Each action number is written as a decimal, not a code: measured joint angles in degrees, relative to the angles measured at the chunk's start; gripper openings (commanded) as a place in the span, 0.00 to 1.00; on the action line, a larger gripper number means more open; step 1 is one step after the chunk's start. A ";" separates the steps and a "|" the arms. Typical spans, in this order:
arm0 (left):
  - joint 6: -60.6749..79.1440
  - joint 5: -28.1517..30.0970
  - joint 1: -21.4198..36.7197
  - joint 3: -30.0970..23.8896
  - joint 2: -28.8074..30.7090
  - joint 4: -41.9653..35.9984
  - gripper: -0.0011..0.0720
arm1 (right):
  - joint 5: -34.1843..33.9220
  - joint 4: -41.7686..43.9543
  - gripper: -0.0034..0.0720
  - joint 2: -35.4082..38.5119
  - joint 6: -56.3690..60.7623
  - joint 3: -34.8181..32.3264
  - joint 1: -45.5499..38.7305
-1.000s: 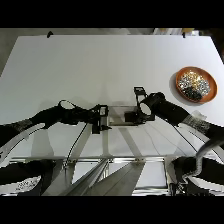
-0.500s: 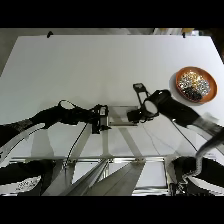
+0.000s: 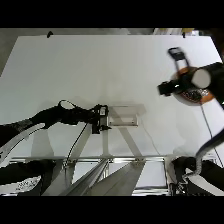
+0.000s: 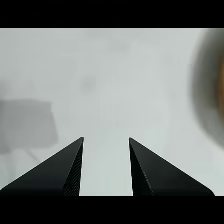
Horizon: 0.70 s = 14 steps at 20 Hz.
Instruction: Fold the box and place the chain.
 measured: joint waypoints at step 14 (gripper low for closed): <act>0.00 -0.02 0.00 0.00 0.00 0.00 0.36 | -9.57 -0.04 0.34 -16.74 -12.37 0.59 -29.46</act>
